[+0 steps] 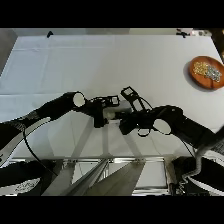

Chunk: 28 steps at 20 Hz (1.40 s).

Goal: Fold the box and place the chain.

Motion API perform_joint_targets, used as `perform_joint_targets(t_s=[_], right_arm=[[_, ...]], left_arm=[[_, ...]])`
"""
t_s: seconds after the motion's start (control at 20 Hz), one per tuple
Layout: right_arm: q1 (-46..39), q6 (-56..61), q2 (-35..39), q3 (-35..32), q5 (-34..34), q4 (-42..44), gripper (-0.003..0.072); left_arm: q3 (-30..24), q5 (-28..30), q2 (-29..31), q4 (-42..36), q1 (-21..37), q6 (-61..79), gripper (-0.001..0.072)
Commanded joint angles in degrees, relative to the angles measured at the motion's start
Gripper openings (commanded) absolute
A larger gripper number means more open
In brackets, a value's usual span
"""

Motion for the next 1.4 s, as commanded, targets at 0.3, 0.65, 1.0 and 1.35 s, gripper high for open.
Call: perform_joint_targets(t_s=[0.3,0.65,1.0,1.35], right_arm=[[2.67,22.86,-8.11,-0.07,0.46,-8.59,0.0415],[4.11,28.20,-12.15,-0.07,-8.24,-8.74,0.0398],[4.13,28.55,-13.07,-0.07,-8.61,-8.76,0.0142],[6.67,27.63,-11.45,-0.07,-5.14,-8.76,0.0012]], left_arm=[[0.02,0.02,0.04,0.02,-0.02,0.00,0.0348],[0.02,0.02,0.04,0.02,-0.02,0.00,0.0348],[0.02,0.02,0.04,0.02,-0.02,0.00,0.0348],[0.02,0.02,0.04,0.02,-0.02,0.00,0.0348]])
